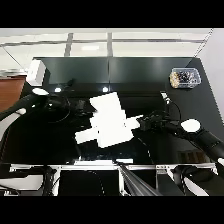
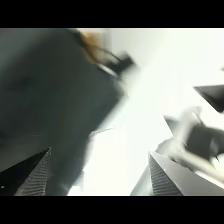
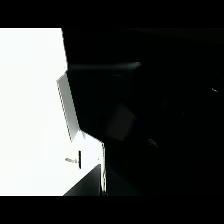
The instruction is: Fold the box and place the chain.
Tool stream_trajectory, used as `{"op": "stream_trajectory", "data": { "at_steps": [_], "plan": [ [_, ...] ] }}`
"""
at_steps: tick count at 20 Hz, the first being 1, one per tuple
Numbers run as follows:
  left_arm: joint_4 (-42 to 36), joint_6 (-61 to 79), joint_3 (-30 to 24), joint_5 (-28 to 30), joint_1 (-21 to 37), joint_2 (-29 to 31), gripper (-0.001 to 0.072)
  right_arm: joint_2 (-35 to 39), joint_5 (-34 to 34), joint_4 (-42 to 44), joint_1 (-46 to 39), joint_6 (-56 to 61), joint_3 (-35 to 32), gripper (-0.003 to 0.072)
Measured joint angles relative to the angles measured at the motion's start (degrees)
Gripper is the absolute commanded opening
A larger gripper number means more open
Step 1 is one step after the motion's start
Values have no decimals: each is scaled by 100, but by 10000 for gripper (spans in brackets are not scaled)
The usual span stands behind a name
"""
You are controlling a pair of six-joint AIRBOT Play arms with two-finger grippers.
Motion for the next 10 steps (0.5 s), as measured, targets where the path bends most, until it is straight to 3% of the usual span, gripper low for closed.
{"op": "stream_trajectory", "data": {
  "at_steps": [3,4,7,8,10],
  "plan": [
    [210,328,466,-636,-317,-516,640,0,0,0,0,0,0,15],
    [356,439,621,-817,-413,-654,561,0,0,0,0,0,0,15],
    [695,638,986,-1283,-577,-946,434,0,9,-2,0,0,0,15],
    [748,667,1062,-1386,-612,-1012,353,0,24,-4,0,0,0,15],
    [922,750,1154,-1545,-719,-1117,340,0,42,-9,0,0,0,15]
  ]
}}
